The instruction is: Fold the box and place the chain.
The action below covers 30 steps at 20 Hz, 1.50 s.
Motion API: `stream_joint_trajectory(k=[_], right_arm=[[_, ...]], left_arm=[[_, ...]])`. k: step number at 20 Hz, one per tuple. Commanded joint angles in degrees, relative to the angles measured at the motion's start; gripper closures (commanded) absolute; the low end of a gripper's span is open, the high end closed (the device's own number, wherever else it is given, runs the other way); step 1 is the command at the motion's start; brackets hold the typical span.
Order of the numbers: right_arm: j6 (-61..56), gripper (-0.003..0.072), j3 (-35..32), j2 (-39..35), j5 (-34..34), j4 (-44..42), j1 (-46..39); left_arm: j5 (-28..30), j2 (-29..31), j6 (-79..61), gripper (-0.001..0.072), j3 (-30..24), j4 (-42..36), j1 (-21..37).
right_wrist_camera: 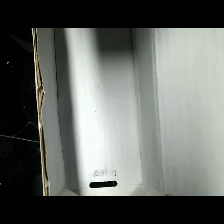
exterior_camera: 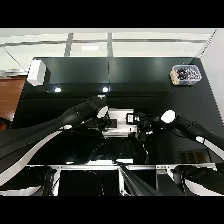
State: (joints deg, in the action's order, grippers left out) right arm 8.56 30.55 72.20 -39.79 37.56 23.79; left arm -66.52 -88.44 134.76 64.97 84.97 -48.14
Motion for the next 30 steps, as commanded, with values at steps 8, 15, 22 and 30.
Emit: stream_joint_trajectory(k=[8, 15, 22, 30], right_arm=[[0.0, 0.0494, 0.0, 0.0, 0.0, 0.0, 0.0], [0.0, 0.0494, 0.0, 0.0, 0.0, 0.0, 0.0], [-1.4, -0.0028, 0.0, -0.5, -0.2, -0.8, 0.3], [-8.0, -0.0023, 0.0, -13.2, -4.6, 14.7, 0.2]], left_arm=[[0.2, 0.0, 0.0, 0.0685, 0.1, -0.2, 0.0], [-0.2, 0.0, 0.0, 0.0685, 0.1, -0.2, 0.0], [-0.2, 0.0, 0.0, 0.0684, 0.1, -0.4, 0.0], [-0.1, 0.0, 0.0, 0.0685, 0.1, -0.4, 0.0]])
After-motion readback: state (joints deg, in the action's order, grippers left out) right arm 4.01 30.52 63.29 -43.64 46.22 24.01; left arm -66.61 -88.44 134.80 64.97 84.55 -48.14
